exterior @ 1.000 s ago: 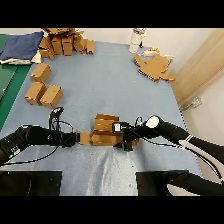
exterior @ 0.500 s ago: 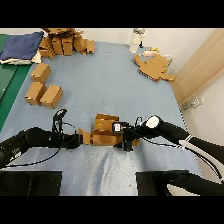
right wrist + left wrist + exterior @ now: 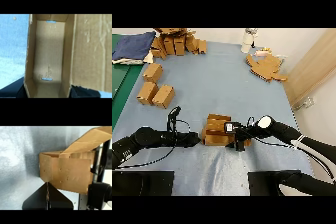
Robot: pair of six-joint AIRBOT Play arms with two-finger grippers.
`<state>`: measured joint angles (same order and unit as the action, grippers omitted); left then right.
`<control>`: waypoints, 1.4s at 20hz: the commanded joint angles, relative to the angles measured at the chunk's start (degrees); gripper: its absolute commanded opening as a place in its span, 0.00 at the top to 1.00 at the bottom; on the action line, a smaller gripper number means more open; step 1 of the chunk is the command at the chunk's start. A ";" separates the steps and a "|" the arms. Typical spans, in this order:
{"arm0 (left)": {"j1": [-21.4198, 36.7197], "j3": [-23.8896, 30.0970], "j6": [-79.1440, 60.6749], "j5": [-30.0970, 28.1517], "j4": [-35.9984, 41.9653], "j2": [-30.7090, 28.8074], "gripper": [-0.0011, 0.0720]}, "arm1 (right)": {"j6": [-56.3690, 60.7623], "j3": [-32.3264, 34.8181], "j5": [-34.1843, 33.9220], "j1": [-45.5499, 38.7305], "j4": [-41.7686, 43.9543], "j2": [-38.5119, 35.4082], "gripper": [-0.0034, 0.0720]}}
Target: Fold the box.
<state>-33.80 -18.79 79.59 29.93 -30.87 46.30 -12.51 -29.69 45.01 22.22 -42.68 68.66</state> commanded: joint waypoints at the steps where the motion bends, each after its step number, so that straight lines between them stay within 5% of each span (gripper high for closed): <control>1: 1.70 -0.02 -0.74 -0.42 1.33 -1.57 0.97 | 0.02 0.02 0.04 0.04 0.00 -0.04 0.18; 9: 2.82 -0.02 -0.76 1.38 1.33 -1.66 0.97 | 0.02 0.02 0.11 0.04 0.02 -0.04 0.18; 11: 2.82 -0.02 -0.74 1.38 1.38 -1.66 0.61 | 0.02 0.02 0.11 0.04 0.02 -0.04 0.18; 28: 2.82 -0.07 -4.00 2.19 1.38 -1.64 0.61 | 0.02 0.02 0.04 0.04 0.02 -0.04 0.18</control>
<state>-31.03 -18.81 77.71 30.74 -29.47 44.69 -12.49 -29.69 45.10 22.22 -42.65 68.66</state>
